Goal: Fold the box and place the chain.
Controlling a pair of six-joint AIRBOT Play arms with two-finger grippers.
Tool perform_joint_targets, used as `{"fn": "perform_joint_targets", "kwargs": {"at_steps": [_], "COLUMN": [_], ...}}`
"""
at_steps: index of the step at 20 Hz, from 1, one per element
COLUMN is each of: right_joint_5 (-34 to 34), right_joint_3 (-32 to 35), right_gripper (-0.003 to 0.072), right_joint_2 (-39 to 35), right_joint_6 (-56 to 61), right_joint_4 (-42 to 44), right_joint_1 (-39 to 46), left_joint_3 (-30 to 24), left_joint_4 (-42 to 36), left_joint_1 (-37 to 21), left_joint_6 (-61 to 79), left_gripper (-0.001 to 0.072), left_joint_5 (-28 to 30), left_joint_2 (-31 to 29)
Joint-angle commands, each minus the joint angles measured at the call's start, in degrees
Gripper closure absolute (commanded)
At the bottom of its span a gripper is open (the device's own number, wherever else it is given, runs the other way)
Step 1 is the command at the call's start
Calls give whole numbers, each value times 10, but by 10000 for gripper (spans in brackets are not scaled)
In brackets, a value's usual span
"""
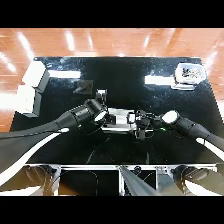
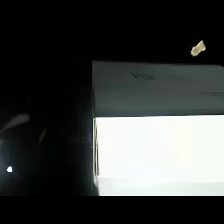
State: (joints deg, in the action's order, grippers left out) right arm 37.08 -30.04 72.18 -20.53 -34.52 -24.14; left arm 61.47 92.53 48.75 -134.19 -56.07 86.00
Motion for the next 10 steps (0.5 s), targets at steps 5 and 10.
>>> {"fn": "perform_joint_targets", "kwargs": {"at_steps": [5, 10], "right_joint_5": [1, 1], "right_joint_3": [0, 0], "right_gripper": [299, 299], "right_joint_2": [0, 0], "right_joint_6": [0, 0], "right_joint_4": [0, 0], "right_joint_1": [0, 0], "left_joint_3": [19, 19], "left_joint_4": [-5, -7], "left_joint_1": [0, 0], "left_joint_6": [18, 18], "left_gripper": [406, 390], "left_joint_5": [3, 3], "left_joint_2": [0, 0]}}
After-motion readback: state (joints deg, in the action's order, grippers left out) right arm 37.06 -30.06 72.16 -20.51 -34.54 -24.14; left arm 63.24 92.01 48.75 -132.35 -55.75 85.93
